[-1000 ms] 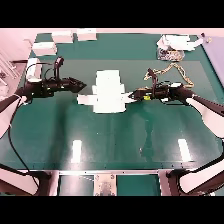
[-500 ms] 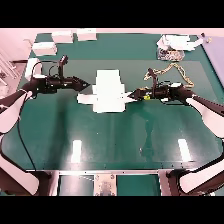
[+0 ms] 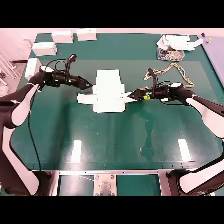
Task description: Fold the box and place the chain.
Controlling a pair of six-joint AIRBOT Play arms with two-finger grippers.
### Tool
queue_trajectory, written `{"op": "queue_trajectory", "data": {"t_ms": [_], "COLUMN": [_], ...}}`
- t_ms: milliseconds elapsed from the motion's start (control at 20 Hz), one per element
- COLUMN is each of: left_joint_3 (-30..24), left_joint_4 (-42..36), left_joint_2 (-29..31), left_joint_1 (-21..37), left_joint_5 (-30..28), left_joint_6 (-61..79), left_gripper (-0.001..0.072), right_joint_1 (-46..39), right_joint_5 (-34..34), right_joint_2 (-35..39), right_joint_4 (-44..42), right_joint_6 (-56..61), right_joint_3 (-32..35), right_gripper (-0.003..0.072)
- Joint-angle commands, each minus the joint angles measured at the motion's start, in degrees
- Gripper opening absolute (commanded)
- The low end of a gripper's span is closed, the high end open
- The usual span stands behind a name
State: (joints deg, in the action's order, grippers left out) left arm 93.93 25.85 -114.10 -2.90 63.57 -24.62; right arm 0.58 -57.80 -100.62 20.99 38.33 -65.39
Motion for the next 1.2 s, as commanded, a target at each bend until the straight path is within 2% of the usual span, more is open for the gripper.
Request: {"op": "queue_trajectory", "data": {"t_ms": [0, 350, 650, 1050, 1150], "left_joint_3": [4.74, 7.19, 7.19, 7.19, 7.19], "left_joint_4": [2.64, 3.67, 4.11, 3.61, 1.36], "left_joint_2": [-2.08, -5.03, -5.14, -5.31, -6.38], "left_joint_1": [-1.03, -1.99, -4.57, -4.57, -4.57], "left_joint_5": [0.28, 1.16, 0.07, 0.98, 1.9], "left_joint_6": [-3.04, -3.63, -2.73, -2.51, -1.81], "left_gripper": [0.0497, 0.0497, 0.0496, 0.0495, 0.0486], "right_joint_1": [-0.02, -0.02, -0.02, -0.02, -0.02], "right_joint_5": [-0.09, -0.09, -0.09, -0.07, -0.07], "right_joint_2": [0.02, 0.02, 0.02, 0.0, 0.0], "right_joint_4": [0.0, 0.02, 0.0, 0.02, 0.04], "right_joint_6": [-0.02, -0.02, -0.02, -0.04, -0.04], "right_joint_3": [0.02, 0.02, 0.02, 0.02, 0.02], "right_gripper": [0.0004, 0.0005, 0.0005, 0.0005, 0.0005]}}
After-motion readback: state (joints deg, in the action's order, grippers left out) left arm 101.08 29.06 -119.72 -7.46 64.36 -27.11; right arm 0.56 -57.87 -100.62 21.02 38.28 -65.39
